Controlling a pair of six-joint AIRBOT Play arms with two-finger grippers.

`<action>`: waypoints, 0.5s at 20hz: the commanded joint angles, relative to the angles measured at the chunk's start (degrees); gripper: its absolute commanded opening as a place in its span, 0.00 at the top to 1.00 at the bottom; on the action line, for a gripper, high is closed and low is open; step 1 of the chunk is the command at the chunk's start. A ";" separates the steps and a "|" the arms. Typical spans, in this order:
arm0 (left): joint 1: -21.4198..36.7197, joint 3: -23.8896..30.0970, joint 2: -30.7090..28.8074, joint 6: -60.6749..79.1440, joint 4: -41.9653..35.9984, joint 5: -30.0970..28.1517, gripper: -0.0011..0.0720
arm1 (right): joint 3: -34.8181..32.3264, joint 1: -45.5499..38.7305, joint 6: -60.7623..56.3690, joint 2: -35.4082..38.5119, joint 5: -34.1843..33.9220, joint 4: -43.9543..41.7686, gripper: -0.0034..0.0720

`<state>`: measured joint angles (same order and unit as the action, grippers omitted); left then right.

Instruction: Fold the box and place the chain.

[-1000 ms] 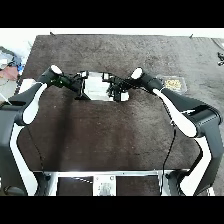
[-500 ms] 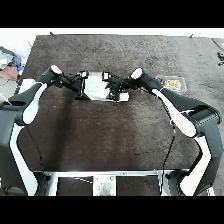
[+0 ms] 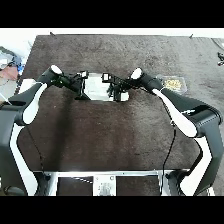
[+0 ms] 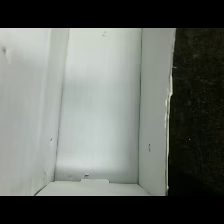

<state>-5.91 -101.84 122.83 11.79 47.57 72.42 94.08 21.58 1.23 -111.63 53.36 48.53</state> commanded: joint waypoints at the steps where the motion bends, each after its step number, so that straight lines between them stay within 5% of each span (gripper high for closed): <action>1: 0.07 -0.07 0.04 0.04 0.02 0.00 0.35 | 0.04 0.02 -4.52 1.44 -0.15 4.39 0.82; 6: 0.07 -0.07 0.04 0.07 0.02 0.02 0.35 | 0.04 -0.07 -25.35 6.56 -0.17 19.39 0.84; 7: 0.07 -0.07 0.04 0.07 0.02 0.00 0.35 | 0.04 -0.17 -30.71 7.85 -0.22 21.77 0.92; 10: 0.07 -0.07 0.04 0.07 0.02 0.02 0.35 | 0.04 -2.45 -52.96 11.26 1.25 27.67 0.92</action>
<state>-5.89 -101.84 122.83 11.81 47.53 72.40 94.11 20.58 -31.29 -103.28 53.58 69.04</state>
